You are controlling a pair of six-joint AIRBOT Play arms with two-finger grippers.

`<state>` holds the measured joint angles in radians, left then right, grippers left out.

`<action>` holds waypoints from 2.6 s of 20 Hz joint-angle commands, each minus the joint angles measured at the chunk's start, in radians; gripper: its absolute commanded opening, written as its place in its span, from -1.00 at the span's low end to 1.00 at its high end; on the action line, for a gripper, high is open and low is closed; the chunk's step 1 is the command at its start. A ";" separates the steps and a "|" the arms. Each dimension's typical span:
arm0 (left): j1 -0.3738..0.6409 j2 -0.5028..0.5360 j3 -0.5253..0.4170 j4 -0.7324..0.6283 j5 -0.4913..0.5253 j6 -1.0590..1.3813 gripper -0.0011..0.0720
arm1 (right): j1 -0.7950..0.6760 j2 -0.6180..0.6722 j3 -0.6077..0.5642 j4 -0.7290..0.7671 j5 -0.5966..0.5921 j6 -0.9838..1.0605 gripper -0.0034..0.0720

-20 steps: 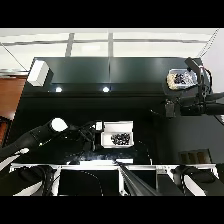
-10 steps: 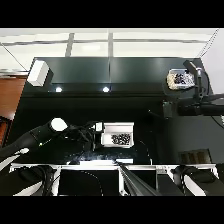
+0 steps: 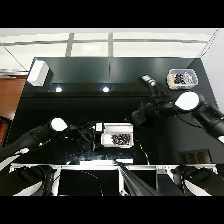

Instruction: Fold the box and place the chain.

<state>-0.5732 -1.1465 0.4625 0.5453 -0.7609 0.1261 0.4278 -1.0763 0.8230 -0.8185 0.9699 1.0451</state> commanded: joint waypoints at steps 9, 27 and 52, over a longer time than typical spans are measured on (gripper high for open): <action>0.000 0.000 0.000 0.001 0.002 0.001 0.10 | 0.074 -0.027 -0.002 -0.006 0.133 -0.450 0.91; 0.000 0.000 0.000 0.000 -0.002 0.001 0.10 | 0.198 -0.026 -0.049 -0.117 0.051 -0.484 0.07; 0.000 0.000 0.000 0.000 -0.002 0.001 0.10 | 0.254 0.102 -0.146 -0.117 0.020 -0.406 -0.39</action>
<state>-0.5732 -1.1469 0.4625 0.5453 -0.7639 0.1257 0.6785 -0.9771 0.6777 -0.9340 0.9642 0.6319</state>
